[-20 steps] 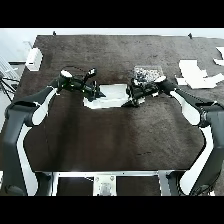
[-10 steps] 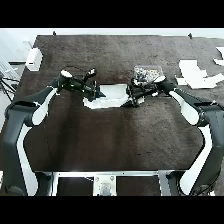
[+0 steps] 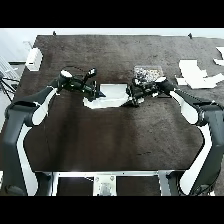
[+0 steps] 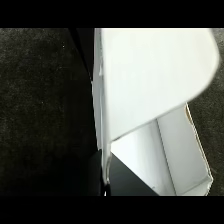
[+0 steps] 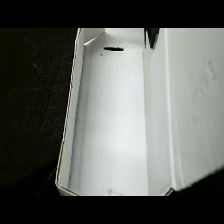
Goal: Fold the box and place the chain.
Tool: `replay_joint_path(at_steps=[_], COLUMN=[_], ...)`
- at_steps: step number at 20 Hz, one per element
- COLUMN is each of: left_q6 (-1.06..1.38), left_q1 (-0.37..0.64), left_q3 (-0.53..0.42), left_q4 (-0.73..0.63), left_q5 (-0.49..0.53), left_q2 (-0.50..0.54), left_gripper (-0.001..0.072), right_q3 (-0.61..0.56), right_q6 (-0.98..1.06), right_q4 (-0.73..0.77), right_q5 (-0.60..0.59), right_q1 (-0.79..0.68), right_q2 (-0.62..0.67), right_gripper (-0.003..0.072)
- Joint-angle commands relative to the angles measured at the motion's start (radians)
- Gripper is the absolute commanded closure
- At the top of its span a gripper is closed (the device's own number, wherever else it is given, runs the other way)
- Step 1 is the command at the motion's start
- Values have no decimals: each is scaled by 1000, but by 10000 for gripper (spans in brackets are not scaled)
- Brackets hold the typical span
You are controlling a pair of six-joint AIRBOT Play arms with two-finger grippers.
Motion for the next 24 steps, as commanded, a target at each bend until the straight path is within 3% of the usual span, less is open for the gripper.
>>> replay_joint_path(at_steps=[1, 5, 8, 22, 24], left_q6=[0, 0, 0, 0, 0], left_q1=[0, 0, 0, 0, 0], left_q3=[1, 1, 1, 1, 1], left_q4=[1, 1, 1, 1, 1], left_q5=[-2, -2, -2, -2, -2], left_q2=[0, 0, 0, 0, 0], left_gripper=[689, 689, 688, 688, 689], right_q3=[3, 7, 7, 21, 21], right_q6=[1, 1, 1, 23, 23], right_q4=[34, 28, 20, -10, -14], right_q5=[10, 11, 20, 15, 14], right_q1=[-10, -8, -7, 4, 8], right_q2=[-11, -12, -12, -14, -16], right_gripper=[119, 126, 189, 195, 259])
